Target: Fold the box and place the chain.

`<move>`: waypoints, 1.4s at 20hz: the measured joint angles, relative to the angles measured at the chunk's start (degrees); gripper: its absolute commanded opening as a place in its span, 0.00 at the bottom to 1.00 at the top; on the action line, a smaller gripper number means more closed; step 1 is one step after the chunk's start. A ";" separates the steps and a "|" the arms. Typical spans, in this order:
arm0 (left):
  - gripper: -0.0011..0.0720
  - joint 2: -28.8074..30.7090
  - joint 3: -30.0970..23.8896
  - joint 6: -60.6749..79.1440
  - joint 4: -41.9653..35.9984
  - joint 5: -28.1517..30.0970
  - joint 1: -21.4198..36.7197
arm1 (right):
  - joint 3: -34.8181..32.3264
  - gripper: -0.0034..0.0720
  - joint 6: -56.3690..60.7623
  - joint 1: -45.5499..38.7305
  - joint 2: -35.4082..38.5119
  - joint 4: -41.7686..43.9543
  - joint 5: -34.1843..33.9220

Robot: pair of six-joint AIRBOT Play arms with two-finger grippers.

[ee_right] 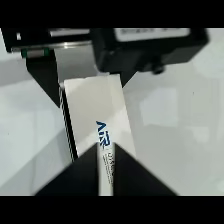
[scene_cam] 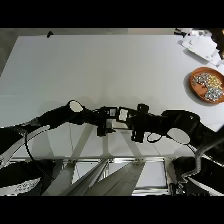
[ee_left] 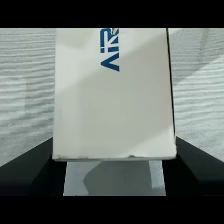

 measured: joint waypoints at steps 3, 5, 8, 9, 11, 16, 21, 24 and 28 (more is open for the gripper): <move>0.47 0.00 0.00 0.00 0.00 0.02 0.00 | -3.10 0.05 1.84 -3.82 0.90 10.01 -2.54; 0.47 0.00 0.00 0.00 0.00 0.02 0.00 | -7.02 0.05 -0.24 -5.79 1.16 20.33 -5.84; 0.47 0.00 0.00 -0.02 0.00 0.02 0.00 | -12.83 0.05 -7.32 -7.21 1.31 37.16 -10.54; 0.47 0.00 0.00 -0.02 0.00 0.02 0.00 | -14.32 0.05 -9.60 -7.43 1.31 41.81 -11.52; 0.47 0.00 0.00 -0.02 0.00 0.04 0.00 | -16.35 0.05 -12.70 -7.74 1.18 48.04 -13.00; 0.47 0.00 0.00 -0.02 0.00 0.04 0.00 | -18.60 0.05 -15.78 -8.02 -0.20 54.23 -15.37; 0.47 0.00 0.00 0.00 0.02 0.07 0.00 | -20.87 0.05 -16.48 -8.04 -1.64 56.41 -16.11; 0.47 0.00 0.00 0.00 0.02 0.09 0.00 | -22.75 0.05 -16.55 -8.07 -1.90 56.96 -16.11; 0.47 0.00 0.00 0.11 0.09 0.09 -0.02 | -24.85 0.05 -16.52 -8.09 -2.05 57.51 -16.35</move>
